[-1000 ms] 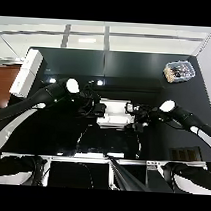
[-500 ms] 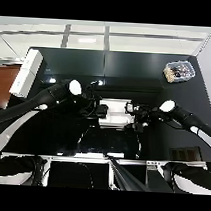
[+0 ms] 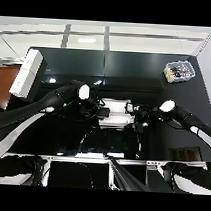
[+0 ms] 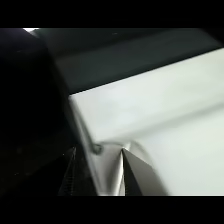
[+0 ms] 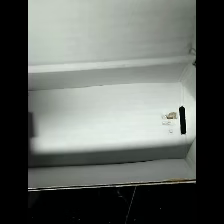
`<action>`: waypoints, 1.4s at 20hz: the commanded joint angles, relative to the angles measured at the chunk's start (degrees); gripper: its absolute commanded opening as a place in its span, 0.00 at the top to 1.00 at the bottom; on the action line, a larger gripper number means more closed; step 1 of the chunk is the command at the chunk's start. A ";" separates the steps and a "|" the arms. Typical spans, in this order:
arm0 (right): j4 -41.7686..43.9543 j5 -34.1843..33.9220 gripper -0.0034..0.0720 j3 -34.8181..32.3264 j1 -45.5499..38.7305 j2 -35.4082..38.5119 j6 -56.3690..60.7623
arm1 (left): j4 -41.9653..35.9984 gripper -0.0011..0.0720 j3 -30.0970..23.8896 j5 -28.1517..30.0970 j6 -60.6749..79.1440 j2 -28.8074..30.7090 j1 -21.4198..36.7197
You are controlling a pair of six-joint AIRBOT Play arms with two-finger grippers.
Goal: Fold the box and place the chain.
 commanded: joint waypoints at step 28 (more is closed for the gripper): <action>0.02 0.02 0.81 0.00 0.04 -0.04 0.02 | 16.44 0.84 11.34 -8.94 -26.95 -8.44 -8.94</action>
